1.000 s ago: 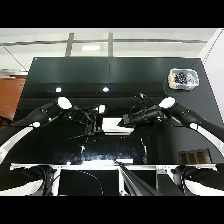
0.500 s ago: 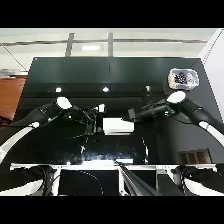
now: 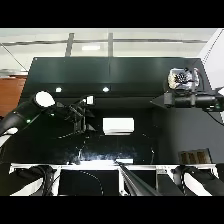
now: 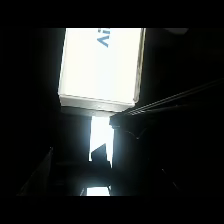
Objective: Fold the box and place the chain.
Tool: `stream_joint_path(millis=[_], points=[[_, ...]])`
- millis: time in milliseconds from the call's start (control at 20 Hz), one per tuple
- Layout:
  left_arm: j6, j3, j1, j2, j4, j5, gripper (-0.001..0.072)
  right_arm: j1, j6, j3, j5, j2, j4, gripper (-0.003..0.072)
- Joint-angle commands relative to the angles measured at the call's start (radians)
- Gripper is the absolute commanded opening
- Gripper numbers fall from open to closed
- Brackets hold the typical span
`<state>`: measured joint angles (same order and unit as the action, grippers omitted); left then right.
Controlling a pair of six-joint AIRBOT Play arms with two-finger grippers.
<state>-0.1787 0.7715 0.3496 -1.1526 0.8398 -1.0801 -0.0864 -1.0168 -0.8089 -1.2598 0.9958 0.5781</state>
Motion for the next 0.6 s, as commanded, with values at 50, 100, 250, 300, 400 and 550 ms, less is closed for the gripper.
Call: stream_joint_path(millis=[50, 100, 250, 300, 400, 550], points=[[-0.184, 0.059, 0.056, 0.035, 0.012, 0.025, 0.072, -0.062, 0.008, -0.001, -0.01, -0.023, 0.029, 0.0037], [-0.189, 0.08, 0.089, 0.006, 0.011, 0.038, 0.072, -0.062, 0.008, -0.001, -0.008, -0.023, 0.029, 0.0038], [-0.188, 0.138, 0.177, -0.08, 0.009, 0.134, 0.072, -0.062, 0.008, -0.001, -0.002, -0.023, 0.029, 0.0037], [-0.188, 0.156, 0.198, -0.103, 0.009, 0.161, 0.072, -0.062, 0.008, -0.001, -0.002, -0.023, 0.029, 0.0037], [-0.188, 0.173, 0.229, -0.138, 0.008, 0.189, 0.072, -0.062, 0.008, -0.001, -0.002, -0.023, 0.029, 0.0038], [-0.189, 0.187, 0.289, -0.193, 0.008, 0.197, 0.072, -0.062, 0.008, -0.001, 0.012, -0.023, 0.029, 0.0038]])
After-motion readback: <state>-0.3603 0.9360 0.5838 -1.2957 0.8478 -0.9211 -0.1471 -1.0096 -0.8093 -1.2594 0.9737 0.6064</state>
